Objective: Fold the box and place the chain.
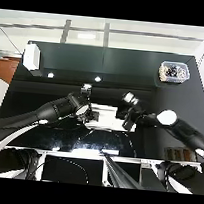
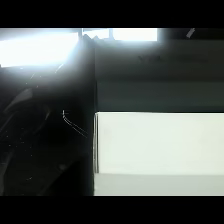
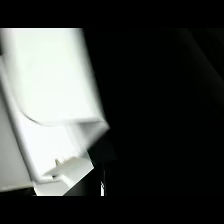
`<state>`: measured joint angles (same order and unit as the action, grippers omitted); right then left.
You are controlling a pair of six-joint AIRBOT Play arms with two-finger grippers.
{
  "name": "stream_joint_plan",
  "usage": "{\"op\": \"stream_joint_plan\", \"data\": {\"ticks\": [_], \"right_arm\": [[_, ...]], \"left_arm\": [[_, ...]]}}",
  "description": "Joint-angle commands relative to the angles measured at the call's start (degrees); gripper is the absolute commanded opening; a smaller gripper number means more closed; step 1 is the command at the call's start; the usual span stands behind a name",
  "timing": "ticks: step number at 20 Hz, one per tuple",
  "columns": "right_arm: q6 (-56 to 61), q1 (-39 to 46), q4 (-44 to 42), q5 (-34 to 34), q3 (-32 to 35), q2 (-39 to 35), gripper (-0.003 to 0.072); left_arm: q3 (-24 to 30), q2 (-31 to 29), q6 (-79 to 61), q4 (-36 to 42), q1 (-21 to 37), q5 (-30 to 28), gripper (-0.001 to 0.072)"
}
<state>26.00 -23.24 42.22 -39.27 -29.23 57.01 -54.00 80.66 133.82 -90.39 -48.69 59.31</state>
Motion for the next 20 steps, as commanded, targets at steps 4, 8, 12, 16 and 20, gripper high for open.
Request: {"op": "stream_joint_plan", "data": {"ticks": [4, 8, 12, 16, 20], "right_arm": [[55.78, 26.32, 20.65, -19.54, -0.33, -8.15, 0.0028], [60.83, 30.75, 12.13, -19.37, 8.59, -7.23, 0.0028], [54.99, 24.35, -1.88, -15.32, 11.98, -0.17, 0.0028], [44.19, 16.26, -18.73, -12.20, 11.08, 7.87, 0.0028], [42.53, 12.00, -18.93, -11.87, 6.84, 8.68, 0.0274]], "left_arm": [[0.02, 0.04, 0.11, -0.24, 0.04, 0.94, 0.0027], [0.02, 0.04, 0.09, -0.24, 0.04, 0.94, 0.0027], [0.02, 0.04, 0.09, -0.46, 0.07, 0.98, 0.0027], [0.02, 0.04, 0.09, -0.46, 0.17, 1.07, 0.0027], [0.02, 0.04, 0.07, -0.46, 0.17, 1.03, 0.0028]]}}
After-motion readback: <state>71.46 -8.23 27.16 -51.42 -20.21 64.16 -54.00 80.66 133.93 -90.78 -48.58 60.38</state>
